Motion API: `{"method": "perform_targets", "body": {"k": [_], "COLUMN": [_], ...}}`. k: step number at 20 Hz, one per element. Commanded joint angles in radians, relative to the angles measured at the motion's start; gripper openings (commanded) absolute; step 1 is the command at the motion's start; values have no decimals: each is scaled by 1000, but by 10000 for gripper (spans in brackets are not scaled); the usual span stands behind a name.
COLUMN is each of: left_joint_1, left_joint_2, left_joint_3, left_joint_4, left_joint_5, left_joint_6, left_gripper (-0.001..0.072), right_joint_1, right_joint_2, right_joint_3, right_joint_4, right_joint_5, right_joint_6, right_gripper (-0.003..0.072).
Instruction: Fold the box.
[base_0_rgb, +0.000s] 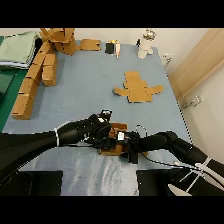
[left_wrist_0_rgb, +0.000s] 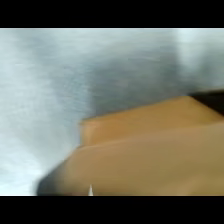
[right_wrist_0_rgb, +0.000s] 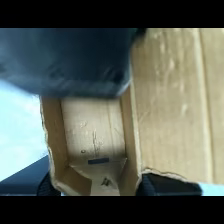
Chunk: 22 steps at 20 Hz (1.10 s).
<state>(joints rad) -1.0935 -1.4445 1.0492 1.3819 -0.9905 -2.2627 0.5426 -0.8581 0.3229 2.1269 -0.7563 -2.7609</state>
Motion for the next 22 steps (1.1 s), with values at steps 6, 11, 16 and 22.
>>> {"method": "perform_targets", "body": {"k": [6, 11, 16, 22], "left_joint_1": [-4, -3, -2, 24], "left_joint_2": [-15, -11, 31, 109], "left_joint_3": [3, 3, 3, 3], "left_joint_4": [-23, -54, -42, -12], "left_joint_5": [13, 12, 10, -88], "left_joint_6": [-4, 3, 3, 1], "left_gripper": [16, 513, 513, 493], "right_joint_1": [1, 1, 1, 1], "right_joint_2": [-1, -1, -1, -1], "right_joint_3": [0, 0, 0, 0], "right_joint_4": [0, 0, 0, 1], "right_joint_5": [6, 6, 6, 6], "right_joint_6": [-5, -5, -5, -5], "right_gripper": [517, 517, 517, 517]}}
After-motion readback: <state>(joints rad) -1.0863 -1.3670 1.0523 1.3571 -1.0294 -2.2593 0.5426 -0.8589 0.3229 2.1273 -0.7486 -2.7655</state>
